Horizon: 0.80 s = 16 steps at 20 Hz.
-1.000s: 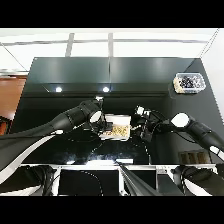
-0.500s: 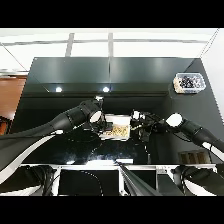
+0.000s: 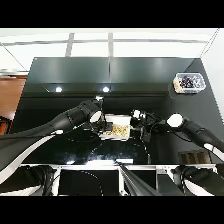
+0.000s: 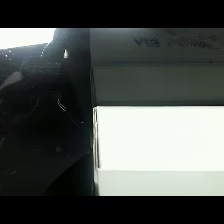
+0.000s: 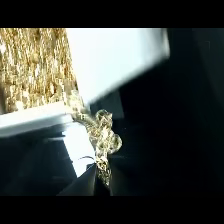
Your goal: Fold the box and place the chain.
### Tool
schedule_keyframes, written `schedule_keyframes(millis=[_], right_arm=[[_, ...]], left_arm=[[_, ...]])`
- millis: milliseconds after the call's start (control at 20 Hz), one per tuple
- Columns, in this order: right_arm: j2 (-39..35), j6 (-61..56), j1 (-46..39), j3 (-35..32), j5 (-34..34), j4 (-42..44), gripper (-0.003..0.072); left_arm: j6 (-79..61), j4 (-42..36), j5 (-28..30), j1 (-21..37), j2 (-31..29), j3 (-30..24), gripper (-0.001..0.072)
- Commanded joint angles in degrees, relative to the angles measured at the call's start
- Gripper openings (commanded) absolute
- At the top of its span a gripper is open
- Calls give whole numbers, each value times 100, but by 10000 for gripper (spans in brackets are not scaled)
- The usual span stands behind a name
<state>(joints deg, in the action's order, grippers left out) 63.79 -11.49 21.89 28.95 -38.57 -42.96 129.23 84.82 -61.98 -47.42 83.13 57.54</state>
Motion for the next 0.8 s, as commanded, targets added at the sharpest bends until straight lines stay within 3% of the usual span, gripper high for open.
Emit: schedule_keyframes(millis=[0,150,300,500,750], right_arm=[[-748,-1864,-142,415,-457,-592,52],[-1493,-2826,-424,1084,-1427,-907,52],[-1679,-3663,-498,1777,-2282,-481,54],[-1679,-3917,-498,1930,-2343,1268,54],[-1617,-4081,-240,1812,-2409,1386,54]], left_arm=[[0,-2,-4,0,2,-2,30],[0,-2,-4,2,2,-2,30],[0,-2,0,0,2,-2,30],[0,-2,0,0,2,-2,30],[0,-4,-2,0,2,-2,30]])
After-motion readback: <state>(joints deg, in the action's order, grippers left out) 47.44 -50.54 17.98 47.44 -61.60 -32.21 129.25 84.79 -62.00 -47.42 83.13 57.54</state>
